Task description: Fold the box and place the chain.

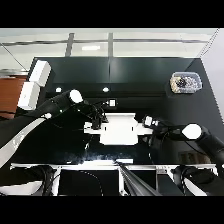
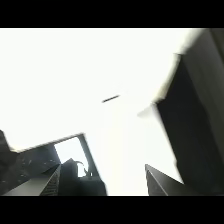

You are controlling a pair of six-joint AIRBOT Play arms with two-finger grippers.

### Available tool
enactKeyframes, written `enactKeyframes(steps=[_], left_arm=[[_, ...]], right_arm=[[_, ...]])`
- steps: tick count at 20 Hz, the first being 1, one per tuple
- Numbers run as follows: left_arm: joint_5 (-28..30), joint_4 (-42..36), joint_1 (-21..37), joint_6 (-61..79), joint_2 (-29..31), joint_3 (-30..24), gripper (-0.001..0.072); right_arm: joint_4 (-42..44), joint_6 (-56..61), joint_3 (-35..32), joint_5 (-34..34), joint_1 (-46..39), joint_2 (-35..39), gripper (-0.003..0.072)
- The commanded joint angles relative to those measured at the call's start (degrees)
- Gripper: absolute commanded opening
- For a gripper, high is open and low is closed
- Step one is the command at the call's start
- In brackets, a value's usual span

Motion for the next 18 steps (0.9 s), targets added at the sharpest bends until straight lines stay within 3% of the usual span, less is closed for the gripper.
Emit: enactKeyframes(steps=[1, 6, 10, 18], left_arm=[[-0.4, 0.0, -0.1, 0.0, -0.1, 0.0, 0.0026], [-0.4, 0.3, -0.2, -0.6, -0.3, 0.0, 0.0027], [0.1, 5.8, -2.8, -3.9, -0.4, 0.1, 0.0027], [2.9, 5.7, -3.3, -5.2, -0.4, 0.2, 0.0027]], right_arm=[[0.2, -3.5, -0.4, -1.7, 5.1, -2.9, 0.0603], [-1.4, -3.8, -0.4, -3.8, 7.1, -5.1, 0.0603], [-1.4, -3.8, -0.4, -4.3, 7.1, -5.1, 0.0603], [-1.1, -3.8, -0.3, -3.1, 8.0, -5.1, 0.0603]])
